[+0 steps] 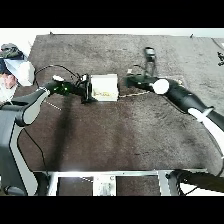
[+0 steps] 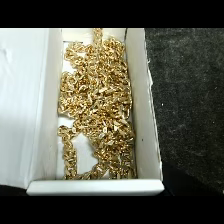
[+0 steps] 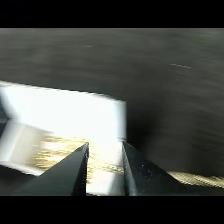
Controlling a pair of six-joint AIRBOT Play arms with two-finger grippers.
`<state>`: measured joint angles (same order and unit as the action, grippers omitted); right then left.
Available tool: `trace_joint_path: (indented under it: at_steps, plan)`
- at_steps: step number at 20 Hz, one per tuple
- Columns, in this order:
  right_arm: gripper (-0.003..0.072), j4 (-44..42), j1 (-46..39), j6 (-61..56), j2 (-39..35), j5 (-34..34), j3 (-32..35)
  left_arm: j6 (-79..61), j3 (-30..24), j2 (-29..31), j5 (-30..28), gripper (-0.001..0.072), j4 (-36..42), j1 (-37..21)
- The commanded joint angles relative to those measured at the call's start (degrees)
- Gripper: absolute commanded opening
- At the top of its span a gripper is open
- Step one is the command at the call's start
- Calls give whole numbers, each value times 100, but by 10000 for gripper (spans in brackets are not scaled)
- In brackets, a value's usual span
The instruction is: Fold the box and place the chain.
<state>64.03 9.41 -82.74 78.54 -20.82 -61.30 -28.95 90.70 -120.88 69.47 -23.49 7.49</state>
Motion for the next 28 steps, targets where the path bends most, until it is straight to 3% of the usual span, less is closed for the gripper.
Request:
trace_joint_path:
  at_steps: [1, 4, 8, 12, 18, 19, 20, 21, 23, 28]
  plan:
    - [267, 160, -1104, -210, -317, -501, 621, -2, 0, -2, -2, 348, -2, -4]
    - [292, 157, -1646, -350, -203, -267, 1086, -2, 0, -2, -2, 348, 0, -4]
    - [292, 68, -1838, -608, 328, 326, 1185, -2, 0, -2, -2, 348, 0, -4]
    - [291, -787, -1823, -601, 791, 1001, 1169, -2, 0, -2, 0, 348, 0, -4]
    - [290, -1163, -1611, -603, 1624, 1314, 433, -2, 0, -2, 0, 348, -2, -4]
    - [260, -1176, -1589, -610, 1801, 1311, 271, -2, 0, -2, 0, 348, -2, -4]
    - [179, -1329, -1591, -608, 1930, 1311, 175, -2, 0, -2, -2, 349, -2, -4]
    - [-9, -1606, -1589, -605, 1980, 1292, 133, -2, 0, -2, -2, 348, -2, -4]
    - [-12, -1991, -1351, -149, 1637, 796, 63, -2, 0, -2, -2, 348, -2, -4]
    - [-11, -1967, -72, 905, -179, 831, 57, -2, 0, -2, -2, 348, -2, -4]
